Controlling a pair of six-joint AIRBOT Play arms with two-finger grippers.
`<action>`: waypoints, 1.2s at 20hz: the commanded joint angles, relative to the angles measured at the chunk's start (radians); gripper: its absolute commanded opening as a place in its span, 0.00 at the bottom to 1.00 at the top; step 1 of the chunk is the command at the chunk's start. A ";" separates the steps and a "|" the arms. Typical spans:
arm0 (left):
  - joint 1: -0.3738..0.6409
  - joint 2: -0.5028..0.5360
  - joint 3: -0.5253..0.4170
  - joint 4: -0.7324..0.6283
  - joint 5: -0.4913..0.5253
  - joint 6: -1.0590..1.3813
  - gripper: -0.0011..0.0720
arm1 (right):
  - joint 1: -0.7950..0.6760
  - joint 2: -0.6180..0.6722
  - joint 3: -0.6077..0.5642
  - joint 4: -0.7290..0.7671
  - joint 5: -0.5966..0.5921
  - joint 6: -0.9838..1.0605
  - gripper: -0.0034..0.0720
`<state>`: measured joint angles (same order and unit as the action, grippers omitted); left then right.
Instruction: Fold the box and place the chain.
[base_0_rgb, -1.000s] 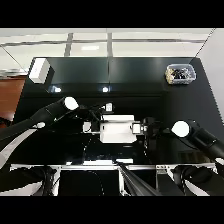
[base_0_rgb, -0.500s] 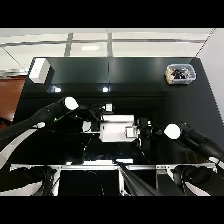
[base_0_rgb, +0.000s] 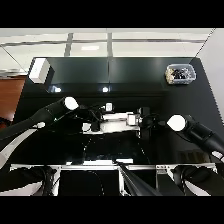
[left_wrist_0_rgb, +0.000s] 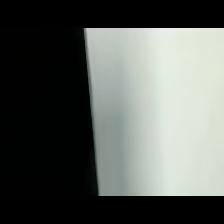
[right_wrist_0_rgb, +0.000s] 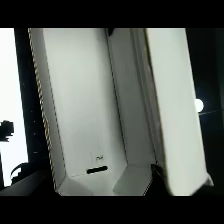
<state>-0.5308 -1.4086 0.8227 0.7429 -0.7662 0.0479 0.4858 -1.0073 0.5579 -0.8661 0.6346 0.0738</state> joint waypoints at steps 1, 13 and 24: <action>-0.001 0.000 0.000 0.001 -0.004 0.001 0.05 | -0.040 -0.001 0.005 0.003 -0.003 0.000 0.96; -0.001 -0.019 0.011 0.009 -0.057 -0.027 0.05 | -0.043 -0.037 -0.003 0.092 0.039 -0.007 0.96; -0.001 -0.039 0.016 0.061 -0.058 -0.028 0.05 | -0.043 -0.144 -0.006 0.270 0.085 -0.209 0.96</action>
<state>-0.5308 -1.4464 0.8375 0.7860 -0.8234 0.0204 0.4431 -1.1217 0.5529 -0.6655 0.7044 -0.0551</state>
